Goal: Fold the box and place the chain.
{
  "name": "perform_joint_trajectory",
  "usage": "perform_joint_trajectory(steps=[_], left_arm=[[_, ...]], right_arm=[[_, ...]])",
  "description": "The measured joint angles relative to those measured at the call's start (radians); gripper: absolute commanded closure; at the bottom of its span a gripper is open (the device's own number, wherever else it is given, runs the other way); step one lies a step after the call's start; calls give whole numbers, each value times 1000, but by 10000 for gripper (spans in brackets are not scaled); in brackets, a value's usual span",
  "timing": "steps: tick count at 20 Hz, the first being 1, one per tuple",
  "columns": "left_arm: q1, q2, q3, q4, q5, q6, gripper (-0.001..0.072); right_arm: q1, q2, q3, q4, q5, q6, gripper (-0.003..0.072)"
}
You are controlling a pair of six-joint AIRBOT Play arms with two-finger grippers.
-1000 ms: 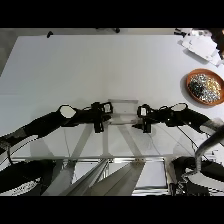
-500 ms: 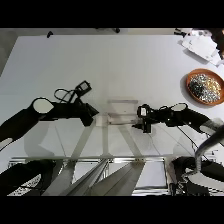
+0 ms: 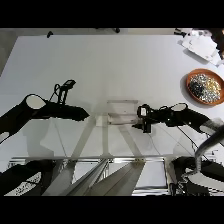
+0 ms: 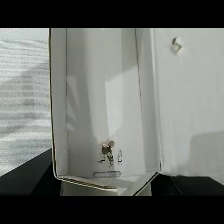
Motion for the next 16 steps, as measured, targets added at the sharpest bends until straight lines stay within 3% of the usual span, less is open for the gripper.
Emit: perform_joint_trajectory(steps=[7,16], left_arm=[[-89,-142,0,-41,41,-29,704],[-112,-175,1,-82,77,-1,696]], right_arm=[[0,0,0,0,0,0,246],[0,0,0,0,0,0,246]])
